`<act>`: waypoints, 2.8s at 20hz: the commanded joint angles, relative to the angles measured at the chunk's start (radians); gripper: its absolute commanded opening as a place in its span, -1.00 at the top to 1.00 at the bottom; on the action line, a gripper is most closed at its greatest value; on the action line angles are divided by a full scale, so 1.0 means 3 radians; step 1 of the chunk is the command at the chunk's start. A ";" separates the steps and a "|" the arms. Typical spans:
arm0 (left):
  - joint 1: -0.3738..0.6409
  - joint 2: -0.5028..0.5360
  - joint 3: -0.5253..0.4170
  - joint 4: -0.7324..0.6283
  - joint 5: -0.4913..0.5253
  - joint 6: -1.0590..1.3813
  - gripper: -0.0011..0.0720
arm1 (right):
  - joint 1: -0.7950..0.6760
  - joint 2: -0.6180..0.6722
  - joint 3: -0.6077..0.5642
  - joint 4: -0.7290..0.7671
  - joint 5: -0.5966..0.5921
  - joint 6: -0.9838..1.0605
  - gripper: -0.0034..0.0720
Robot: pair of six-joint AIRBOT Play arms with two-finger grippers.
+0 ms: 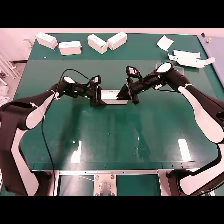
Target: Fold the box and place the chain.
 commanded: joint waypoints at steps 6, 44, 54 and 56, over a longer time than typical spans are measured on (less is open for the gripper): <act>-0.0003 0.0003 -0.0001 0.0000 0.0001 0.0000 -0.30 | 0.0000 -0.0015 -0.0172 0.0020 -0.0242 -0.0136 0.88; -0.0001 0.0003 -0.0001 0.0001 0.0001 0.0000 -0.30 | 0.0025 -0.0089 0.0076 0.0036 -0.0795 -0.0131 -0.22; -0.0001 0.0003 -0.0001 0.0000 0.0001 0.0000 -0.30 | 0.0025 0.0001 0.0078 0.0107 -0.0730 -0.0126 0.54; -0.0001 0.0003 -0.0001 0.0001 0.0001 0.0000 -0.30 | 0.0025 0.0001 0.0051 0.0094 -0.0734 -0.0134 0.57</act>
